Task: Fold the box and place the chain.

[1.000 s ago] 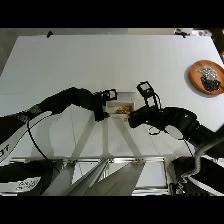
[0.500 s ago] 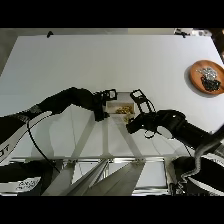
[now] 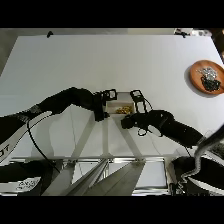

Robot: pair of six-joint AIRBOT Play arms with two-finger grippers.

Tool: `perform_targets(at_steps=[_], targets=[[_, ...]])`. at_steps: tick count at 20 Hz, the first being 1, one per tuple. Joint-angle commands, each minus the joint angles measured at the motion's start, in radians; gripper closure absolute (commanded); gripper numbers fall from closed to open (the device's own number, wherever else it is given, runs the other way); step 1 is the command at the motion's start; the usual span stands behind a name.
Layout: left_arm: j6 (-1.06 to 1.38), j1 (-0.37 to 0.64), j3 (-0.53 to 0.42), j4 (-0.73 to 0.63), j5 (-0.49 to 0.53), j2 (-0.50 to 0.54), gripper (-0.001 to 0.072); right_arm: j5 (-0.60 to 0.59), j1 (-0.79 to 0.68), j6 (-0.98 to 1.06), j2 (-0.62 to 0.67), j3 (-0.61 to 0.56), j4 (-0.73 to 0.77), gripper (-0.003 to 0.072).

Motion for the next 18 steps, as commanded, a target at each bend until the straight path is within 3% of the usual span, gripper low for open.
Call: perform_targets(at_steps=[1, 5, 7, 8, 13, 18], targets=[[0.0, 0.0, 0.001, 0.0, 0.0, 0.0, 0.0554, -0.022, 0.001, 0.031, -0.034, 0.0, -0.001, 0.0424], [0.0, 0.0, 0.001, 0.0, 0.0, 0.0, 0.0554, -0.016, 0.001, 0.038, -0.034, 0.0, -0.002, 0.052], [0.0, 0.0, 0.001, 0.0, 0.0, 0.0, 0.0554, -0.017, 0.001, 0.037, -0.034, 0.0, -0.001, 0.0641], [0.0, 0.0, 0.001, 0.0, 0.0, 0.0, 0.0554, -0.017, 0.001, 0.037, -0.034, 0.0, -0.001, 0.0661], [0.0, 0.0, 0.001, 0.0, 0.0, 0.0, 0.0554, -0.002, 0.001, 0.037, -0.027, 0.0, 0.016, 0.0672], [0.0, 0.0, 0.001, 0.0, 0.0, 0.0, 0.0554, 0.079, 0.001, 0.002, 0.175, 0.0, -0.019, 0.0673]])
